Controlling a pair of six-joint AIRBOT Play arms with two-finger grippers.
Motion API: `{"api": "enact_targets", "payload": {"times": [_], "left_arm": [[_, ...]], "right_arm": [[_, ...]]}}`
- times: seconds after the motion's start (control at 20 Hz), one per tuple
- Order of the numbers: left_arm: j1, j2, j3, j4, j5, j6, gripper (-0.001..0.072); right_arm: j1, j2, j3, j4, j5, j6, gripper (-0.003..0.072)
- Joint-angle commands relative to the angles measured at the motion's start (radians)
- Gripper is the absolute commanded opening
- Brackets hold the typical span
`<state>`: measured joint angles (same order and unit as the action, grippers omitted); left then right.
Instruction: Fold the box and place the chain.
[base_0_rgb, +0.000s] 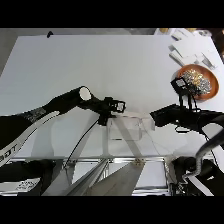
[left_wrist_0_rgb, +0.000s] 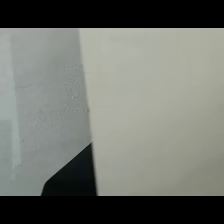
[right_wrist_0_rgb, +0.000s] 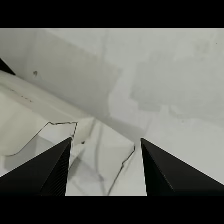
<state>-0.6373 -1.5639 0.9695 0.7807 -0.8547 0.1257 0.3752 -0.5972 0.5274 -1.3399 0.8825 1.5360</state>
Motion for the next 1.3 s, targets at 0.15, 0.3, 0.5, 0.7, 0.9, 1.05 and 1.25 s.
{"api": "enact_targets", "payload": {"times": [0.15,0.3,0.5,0.7,0.9,1.05,1.25], "left_arm": [[0.0,-0.054,0.01,-0.003,-0.013,-0.044,0.0002],[0.0,-0.054,0.01,-0.005,-0.005,-0.043,0.0004],[0.0,-0.054,0.01,-0.005,-0.006,-0.043,0.0008],[0.0,-0.054,0.01,-0.005,-0.007,-0.044,0.001],[0.0,-0.054,0.01,-0.006,-0.014,-0.044,0.001],[0.0,-0.054,0.01,-0.006,-0.015,-0.044,0.001],[0.0,-0.054,0.01,-0.006,-0.014,-0.044,0.001]], "right_arm": [[0.001,0.0,0.0,0.001,0.001,0.0,0.0477],[0.001,0.0,0.0,0.0,0.001,0.0,0.0477],[0.001,0.0,0.0,0.0,0.001,0.0,0.0477],[0.001,0.0,0.0,0.0,0.001,0.0,0.0477],[0.001,0.0,0.0,0.0,0.001,0.0,0.0477],[0.001,0.0,0.0,0.0,0.001,0.0,0.0477],[0.001,0.0,0.0,0.0,0.003,0.0,0.0477]]}}
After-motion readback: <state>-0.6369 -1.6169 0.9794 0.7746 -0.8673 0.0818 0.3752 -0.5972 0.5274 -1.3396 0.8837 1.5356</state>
